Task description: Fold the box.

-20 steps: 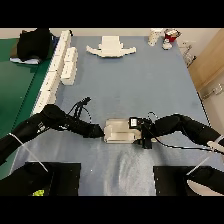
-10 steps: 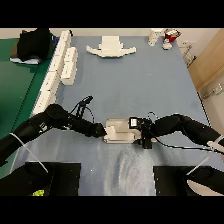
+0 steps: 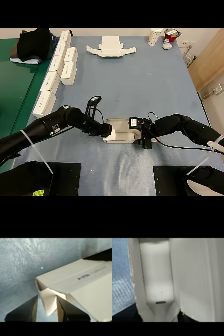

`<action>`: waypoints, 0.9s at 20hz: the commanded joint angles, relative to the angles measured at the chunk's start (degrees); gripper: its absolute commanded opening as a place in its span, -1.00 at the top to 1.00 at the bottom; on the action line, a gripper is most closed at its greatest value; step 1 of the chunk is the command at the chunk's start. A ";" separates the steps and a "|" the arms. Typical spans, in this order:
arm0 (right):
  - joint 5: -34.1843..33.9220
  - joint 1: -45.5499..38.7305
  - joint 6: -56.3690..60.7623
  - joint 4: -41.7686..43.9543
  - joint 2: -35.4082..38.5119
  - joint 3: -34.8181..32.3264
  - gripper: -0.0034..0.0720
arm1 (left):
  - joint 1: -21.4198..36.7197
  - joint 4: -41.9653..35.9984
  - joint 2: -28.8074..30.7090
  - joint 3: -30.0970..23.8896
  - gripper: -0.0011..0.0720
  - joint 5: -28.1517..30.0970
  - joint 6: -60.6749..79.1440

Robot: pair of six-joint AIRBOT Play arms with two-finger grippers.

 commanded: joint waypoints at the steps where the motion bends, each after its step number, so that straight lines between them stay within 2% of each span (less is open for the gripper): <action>1: 0.02 0.04 0.00 0.00 0.04 0.04 -0.22 | -5.09 10.25 -4.22 4.22 0.01 -1.33 -14.36; 4: 0.02 0.04 0.00 0.00 0.04 0.04 -0.22 | -8.92 15.47 -8.68 9.09 0.01 -5.29 -21.57; 8: 0.00 0.04 0.00 0.00 0.04 0.04 -0.22 | -10.95 16.24 -13.38 12.94 0.01 -10.51 -25.83; 13: 0.02 0.04 0.00 0.00 0.04 0.04 -0.22 | -10.93 16.26 -14.60 13.11 0.01 -7.65 -27.67; 15: 0.02 0.04 0.00 0.00 0.04 0.04 -0.22 | -10.95 16.31 -14.86 13.29 0.26 -7.26 -27.89; 18: 0.02 0.04 0.00 0.00 0.04 0.04 -0.22 | -10.95 18.03 -14.86 13.77 0.26 -7.78 -29.35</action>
